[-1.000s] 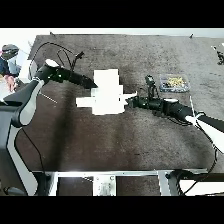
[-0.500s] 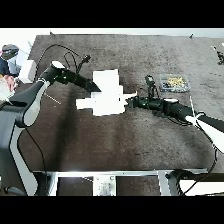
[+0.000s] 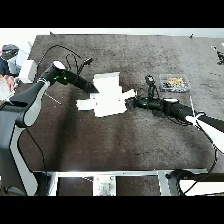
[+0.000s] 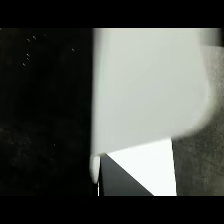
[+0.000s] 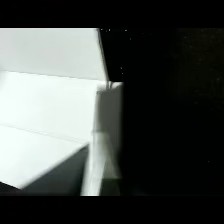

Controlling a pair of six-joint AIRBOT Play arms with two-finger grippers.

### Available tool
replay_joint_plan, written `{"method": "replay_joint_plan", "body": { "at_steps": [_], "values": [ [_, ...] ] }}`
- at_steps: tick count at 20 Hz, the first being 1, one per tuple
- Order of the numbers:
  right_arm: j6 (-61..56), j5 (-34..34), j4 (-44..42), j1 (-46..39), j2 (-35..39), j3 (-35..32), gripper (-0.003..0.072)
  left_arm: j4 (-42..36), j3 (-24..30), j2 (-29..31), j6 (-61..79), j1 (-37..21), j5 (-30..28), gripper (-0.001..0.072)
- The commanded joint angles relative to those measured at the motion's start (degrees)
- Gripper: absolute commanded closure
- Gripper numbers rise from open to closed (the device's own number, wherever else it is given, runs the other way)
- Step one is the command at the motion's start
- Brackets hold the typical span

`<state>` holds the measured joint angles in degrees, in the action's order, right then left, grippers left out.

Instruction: Fold the box and place the chain.

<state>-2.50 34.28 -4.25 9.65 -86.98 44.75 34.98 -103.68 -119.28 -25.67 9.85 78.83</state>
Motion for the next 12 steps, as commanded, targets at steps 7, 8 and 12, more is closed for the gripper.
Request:
{"method": "replay_joint_plan", "body": {
  "at_steps": [7,8,12],
  "values": [
    [-0.3,4.5,-0.7,-9.4,8.6,0.0,0.0278,0.2,0.0,0.0,23.7,0.0,-2.5,0.0697],
    [-0.3,4.6,-0.7,-10.5,9.3,0.0,0.0279,0.2,0.0,0.0,26.1,0.0,-3.4,0.0697],
    [-0.3,4.8,0.6,-11.7,9.5,0.0,0.0279,0.2,0.4,0.0,31.5,0.0,-4.9,0.0697]
  ]
}}
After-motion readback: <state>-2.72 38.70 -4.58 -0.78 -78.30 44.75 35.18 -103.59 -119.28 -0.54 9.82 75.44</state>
